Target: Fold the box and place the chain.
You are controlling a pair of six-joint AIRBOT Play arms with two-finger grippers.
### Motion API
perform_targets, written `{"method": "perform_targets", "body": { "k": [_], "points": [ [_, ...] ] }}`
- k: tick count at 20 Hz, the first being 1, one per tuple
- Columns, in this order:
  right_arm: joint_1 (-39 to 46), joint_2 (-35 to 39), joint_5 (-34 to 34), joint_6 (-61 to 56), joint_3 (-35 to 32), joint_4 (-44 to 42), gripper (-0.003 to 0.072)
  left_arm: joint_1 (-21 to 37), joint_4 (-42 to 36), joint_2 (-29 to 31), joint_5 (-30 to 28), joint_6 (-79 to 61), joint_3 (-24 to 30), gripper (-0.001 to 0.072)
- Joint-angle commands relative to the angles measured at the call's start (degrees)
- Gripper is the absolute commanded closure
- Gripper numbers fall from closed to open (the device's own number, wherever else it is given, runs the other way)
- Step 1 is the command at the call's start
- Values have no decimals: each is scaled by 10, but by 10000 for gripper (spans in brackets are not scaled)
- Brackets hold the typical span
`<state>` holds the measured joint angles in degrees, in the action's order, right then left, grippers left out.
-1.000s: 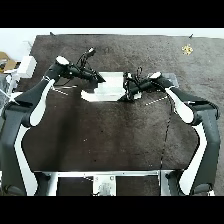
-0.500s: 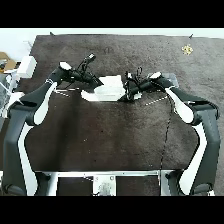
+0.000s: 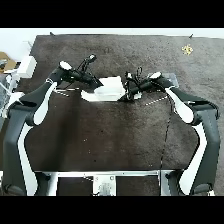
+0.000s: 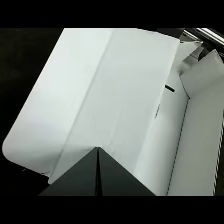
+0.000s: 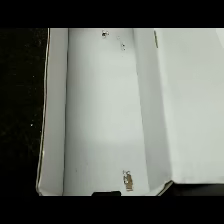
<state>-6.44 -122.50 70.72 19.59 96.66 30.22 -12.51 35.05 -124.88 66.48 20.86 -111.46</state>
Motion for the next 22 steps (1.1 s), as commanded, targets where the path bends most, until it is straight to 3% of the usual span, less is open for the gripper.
{"method": "perform_targets", "body": {
  "k": [1,5,8,9,10,11,14,18,22],
  "points": [
    [0,0,0,-1,0,0,254,4,-8,37,-3,-13,-1,701],
    [0,0,0,-1,0,0,254,28,0,98,9,-40,-2,701],
    [0,0,0,-1,0,0,254,48,17,110,79,-43,-12,698],
    [0,0,0,-1,0,0,254,51,29,110,115,-64,-12,514],
    [0,0,0,-1,0,0,254,51,48,107,150,-95,-11,64],
    [0,0,0,-1,0,0,254,49,64,106,170,-111,-5,-11],
    [0,0,0,-1,0,0,254,37,112,106,160,-182,46,-11],
    [0,0,0,-1,0,0,254,27,114,106,69,-264,134,-11],
    [0,0,0,-1,0,0,254,7,111,105,7,-274,168,-11]
  ]
}}
